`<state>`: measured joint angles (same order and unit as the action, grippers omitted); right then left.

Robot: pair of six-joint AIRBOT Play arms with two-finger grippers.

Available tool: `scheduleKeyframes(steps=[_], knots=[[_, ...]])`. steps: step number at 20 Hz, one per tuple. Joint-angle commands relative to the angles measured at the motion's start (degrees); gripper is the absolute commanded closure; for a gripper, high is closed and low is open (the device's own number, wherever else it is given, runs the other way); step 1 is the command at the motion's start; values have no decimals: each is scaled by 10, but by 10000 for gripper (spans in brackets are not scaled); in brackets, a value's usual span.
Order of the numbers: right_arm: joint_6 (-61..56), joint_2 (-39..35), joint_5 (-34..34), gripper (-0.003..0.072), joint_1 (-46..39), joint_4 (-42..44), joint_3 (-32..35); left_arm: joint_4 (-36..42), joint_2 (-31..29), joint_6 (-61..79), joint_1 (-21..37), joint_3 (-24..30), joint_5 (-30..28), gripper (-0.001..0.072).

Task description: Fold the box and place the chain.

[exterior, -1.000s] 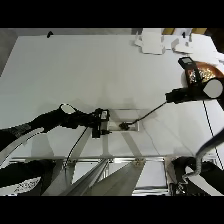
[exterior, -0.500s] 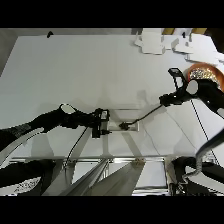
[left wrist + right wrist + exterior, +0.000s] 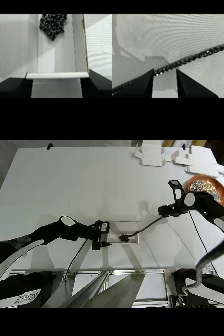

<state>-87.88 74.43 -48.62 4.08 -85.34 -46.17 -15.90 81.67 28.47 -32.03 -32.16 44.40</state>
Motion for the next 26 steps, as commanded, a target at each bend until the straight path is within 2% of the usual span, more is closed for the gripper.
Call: scheduleKeyframes(steps=[1, 9, 11, 12, 13, 14, 18, 24, 26], knots=[[-13, 10, 3, 415, 0, -4, 0, 0, 0, 0, 0, 0, 0, 455], [-23, 43, -12, 468, 0, -4, 0, 0, 0, 0, 0, 0, 0, 455], [-22, 44, -13, 527, 0, -4, 0, 0, 0, 0, 0, 0, 0, 455], [-10, 43, -17, 636, 0, -3, 0, 0, 0, 0, 0, 0, 0, 455], [16, 41, -26, 667, 1, 4, 0, 0, 0, 0, 0, 0, 0, 455], [30, 35, -34, 667, 5, 3, 0, 0, 0, 0, 0, 0, 0, 455], [31, -48, -52, 668, 30, -1, 0, 0, 0, 0, 0, 0, 0, 455], [24, -235, -180, 668, 128, 37, 0, 0, 0, 0, 0, 0, 0, 455], [6, -294, -195, 668, 173, 71, 0, 0, 0, 0, 0, 0, 2, 455]])
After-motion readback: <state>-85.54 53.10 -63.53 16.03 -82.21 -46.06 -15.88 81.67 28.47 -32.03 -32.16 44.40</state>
